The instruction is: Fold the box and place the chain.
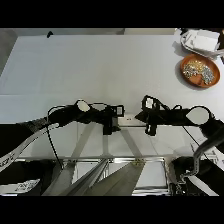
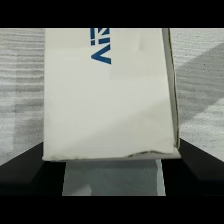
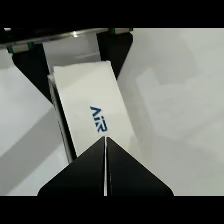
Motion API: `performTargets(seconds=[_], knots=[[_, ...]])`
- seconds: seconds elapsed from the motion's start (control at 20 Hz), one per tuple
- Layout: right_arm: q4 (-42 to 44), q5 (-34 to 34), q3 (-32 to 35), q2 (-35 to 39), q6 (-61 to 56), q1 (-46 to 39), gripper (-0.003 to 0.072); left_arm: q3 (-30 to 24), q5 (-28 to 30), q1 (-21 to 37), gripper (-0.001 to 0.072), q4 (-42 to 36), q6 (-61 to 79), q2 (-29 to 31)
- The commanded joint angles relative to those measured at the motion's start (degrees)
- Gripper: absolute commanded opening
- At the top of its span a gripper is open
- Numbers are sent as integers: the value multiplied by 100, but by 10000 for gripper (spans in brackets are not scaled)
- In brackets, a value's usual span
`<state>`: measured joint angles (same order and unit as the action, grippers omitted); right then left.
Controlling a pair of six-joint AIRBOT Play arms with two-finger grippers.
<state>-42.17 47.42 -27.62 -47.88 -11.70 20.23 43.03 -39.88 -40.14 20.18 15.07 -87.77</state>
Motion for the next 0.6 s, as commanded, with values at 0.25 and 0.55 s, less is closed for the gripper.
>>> performTargets(seconds=[0.25,0.55], knots=[[1285,-699,1049,-157,774,4,5,-2,20,4,314,0,-4,4],[1248,-1082,1523,-157,761,4,5,-2,20,4,314,0,-4,4]])
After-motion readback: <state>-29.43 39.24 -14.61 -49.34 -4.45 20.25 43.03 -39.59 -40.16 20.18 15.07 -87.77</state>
